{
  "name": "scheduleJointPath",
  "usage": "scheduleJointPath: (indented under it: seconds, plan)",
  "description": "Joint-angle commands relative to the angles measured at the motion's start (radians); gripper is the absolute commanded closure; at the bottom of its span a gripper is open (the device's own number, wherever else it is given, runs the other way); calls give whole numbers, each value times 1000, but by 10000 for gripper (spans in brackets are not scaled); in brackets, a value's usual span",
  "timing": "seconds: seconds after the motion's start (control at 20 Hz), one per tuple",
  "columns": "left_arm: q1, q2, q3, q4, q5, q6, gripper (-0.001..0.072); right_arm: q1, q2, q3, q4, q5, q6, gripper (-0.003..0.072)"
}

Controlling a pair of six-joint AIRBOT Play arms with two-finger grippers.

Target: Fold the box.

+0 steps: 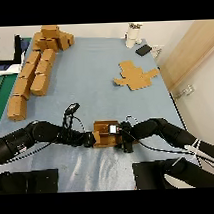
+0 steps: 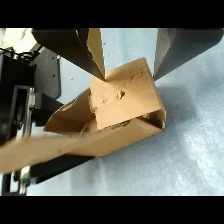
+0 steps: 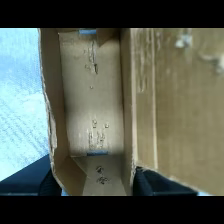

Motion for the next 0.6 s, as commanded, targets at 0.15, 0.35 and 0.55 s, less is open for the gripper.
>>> scheduleJointPath:
  seconds: [0.15,0.35,0.55]
  plan:
    - [-2,-67,3,-44,58,2,237,0,1,0,0,0,0,186]
    - [-3,-86,7,-110,102,22,237,0,1,0,0,0,0,186]
    - [-3,-90,35,-27,26,-9,263,0,1,0,0,0,0,186]
